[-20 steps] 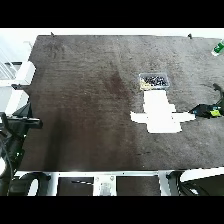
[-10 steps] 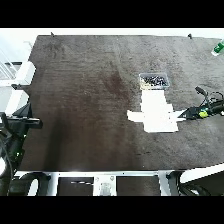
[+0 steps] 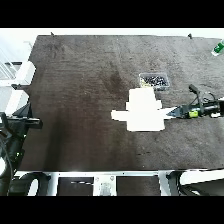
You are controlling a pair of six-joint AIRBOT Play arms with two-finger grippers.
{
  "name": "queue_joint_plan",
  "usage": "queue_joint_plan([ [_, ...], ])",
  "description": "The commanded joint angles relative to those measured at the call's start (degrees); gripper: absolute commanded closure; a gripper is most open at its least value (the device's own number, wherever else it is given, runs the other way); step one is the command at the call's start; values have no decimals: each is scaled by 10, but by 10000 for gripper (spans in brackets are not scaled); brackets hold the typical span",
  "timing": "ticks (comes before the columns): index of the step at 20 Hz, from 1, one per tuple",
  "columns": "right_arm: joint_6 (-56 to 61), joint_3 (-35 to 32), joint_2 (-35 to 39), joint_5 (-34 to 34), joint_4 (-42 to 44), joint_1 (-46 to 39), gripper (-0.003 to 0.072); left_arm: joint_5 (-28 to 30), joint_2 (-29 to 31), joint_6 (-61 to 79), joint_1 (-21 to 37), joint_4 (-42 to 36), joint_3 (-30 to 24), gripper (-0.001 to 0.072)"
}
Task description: Fold the box and place the chain.
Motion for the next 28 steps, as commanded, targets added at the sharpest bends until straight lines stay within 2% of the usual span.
queue_joint_plan([
  [1, 0, -107, 81, -99, 112, 87, 679, 0, 0, 0, 0, 0, 0, 688],
  [4, 0, -139, 113, -211, 193, 200, 679, 0, 0, 0, 0, 0, 0, 688],
  [7, -2, -137, 113, -330, 198, 307, 680, -1, 0, 0, 0, 0, 0, 688],
  [9, -2, -136, 113, -404, 197, 349, 680, -5, 0, 0, 0, 0, 0, 689],
  [11, -9, -137, 113, -442, 197, 369, 680, 0, 0, -2, 0, 0, 1, 689],
  [14, -53, -137, 113, -459, 198, 376, 680, -2, 0, -32, 0, 0, 1, 688],
  [17, -58, -137, 113, -473, 198, 385, 680, -35, 0, -34, 0, 0, 0, 688],
  [18, -56, -137, 113, -473, 198, 385, 680, -49, 0, -31, 0, 1, 1, 626],
  [19, -51, -137, 113, -473, 198, 385, 680, -65, 0, -17, 0, 1, 1, 205],
  [20, -41, -138, 113, -473, 198, 385, 680, -70, 0, -16, 0, 0, 1, 14],
  [21, -35, -140, 113, -472, 198, 386, 680, -72, 0, -16, 0, 0, 1, 74],
  [23, -19, -141, 113, -471, 199, 388, 680, -72, 0, -26, 0, -4, 2, 74],
  [24, -16, -141, 114, -471, 200, 392, 680, -71, -5, -53, 0, -4, 7, 107],
  [26, -6, -141, 113, -471, 212, 401, 680, -72, -50, -75, 0, -4, 30, 122],
  [28, -5, -141, 113, -473, 206, 405, 680, -105, -133, -75, 0, -4, 76, 121],
])
